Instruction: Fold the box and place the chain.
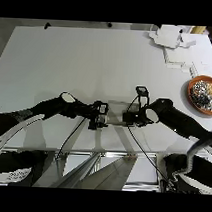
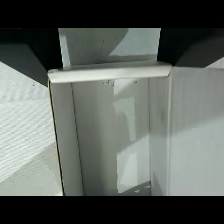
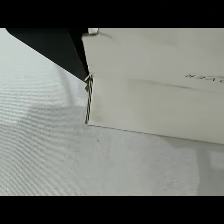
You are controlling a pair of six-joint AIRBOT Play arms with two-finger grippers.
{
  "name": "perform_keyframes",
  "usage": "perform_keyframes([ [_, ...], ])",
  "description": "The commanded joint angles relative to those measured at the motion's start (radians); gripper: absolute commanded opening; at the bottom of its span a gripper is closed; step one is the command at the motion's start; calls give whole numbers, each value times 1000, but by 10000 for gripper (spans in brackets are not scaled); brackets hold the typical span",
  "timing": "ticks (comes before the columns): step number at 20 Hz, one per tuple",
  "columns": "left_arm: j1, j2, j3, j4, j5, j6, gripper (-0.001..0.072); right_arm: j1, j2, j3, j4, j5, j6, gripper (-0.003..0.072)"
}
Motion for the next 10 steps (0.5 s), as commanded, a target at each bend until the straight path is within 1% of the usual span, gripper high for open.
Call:
perform_keyframes([
  [1,0,1,1,-1,0,0,363,30,-43,26,-32,20,45,274],
  [4,0,1,1,-1,0,0,363,33,-69,26,-32,21,92,260],
  [7,0,1,1,-1,0,0,363,50,-80,26,-33,11,93,248],
  [8,0,1,1,-1,1,0,363,55,-81,26,-34,8,93,228],
  [9,0,1,1,-1,1,0,363,55,-81,26,-36,8,93,189],
  [10,0,1,1,-1,0,0,363,55,-81,26,-43,10,93,181],
])
